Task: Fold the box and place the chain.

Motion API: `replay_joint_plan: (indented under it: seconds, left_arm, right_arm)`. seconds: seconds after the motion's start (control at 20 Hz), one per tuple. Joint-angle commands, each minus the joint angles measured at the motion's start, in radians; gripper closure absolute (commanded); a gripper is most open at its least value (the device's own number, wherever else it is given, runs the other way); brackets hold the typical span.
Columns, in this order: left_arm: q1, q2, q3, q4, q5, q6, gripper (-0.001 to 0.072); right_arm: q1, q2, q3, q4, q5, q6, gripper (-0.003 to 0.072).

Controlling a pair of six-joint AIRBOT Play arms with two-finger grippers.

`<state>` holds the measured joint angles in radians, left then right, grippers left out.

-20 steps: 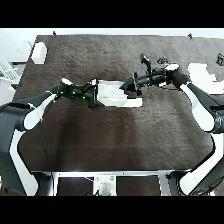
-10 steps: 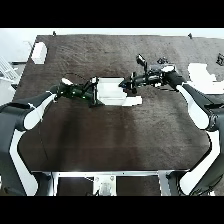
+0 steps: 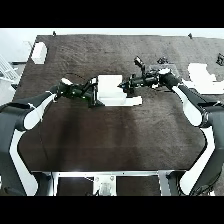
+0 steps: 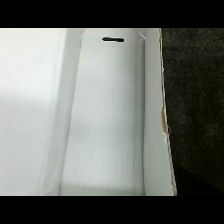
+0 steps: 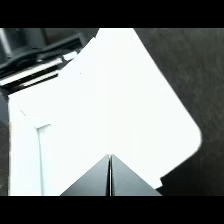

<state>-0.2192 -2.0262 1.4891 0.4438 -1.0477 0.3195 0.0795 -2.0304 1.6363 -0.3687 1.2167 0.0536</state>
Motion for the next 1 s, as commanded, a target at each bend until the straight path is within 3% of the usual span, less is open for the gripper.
replay_joint_plan:
  seconds: [0.0,0.2,0.55,0.75,0.95]
  left_arm:
    - [0.000,0.001,0.000,0.002,-0.005,0.003,0.0302]
    - [0.000,0.001,0.000,0.002,-0.005,0.003,0.0302]
    - [0.000,0.001,0.000,0.002,-0.005,0.003,0.0302]
    - [0.000,0.001,0.000,0.002,-0.004,0.003,0.0302]
    - [0.000,0.001,0.000,0.001,-0.003,0.003,0.0302]
  right_arm:
    - [0.003,-0.030,0.012,-0.042,-0.013,0.052,0.0678]
    - [0.015,-0.030,0.013,-0.183,-0.013,0.066,0.0677]
    - [0.015,-0.029,0.078,-0.195,-0.012,0.067,0.0677]
    - [0.011,-0.019,0.158,-0.247,0.093,0.147,0.0677]
    - [0.000,0.071,0.151,-0.393,0.127,0.220,0.0681]
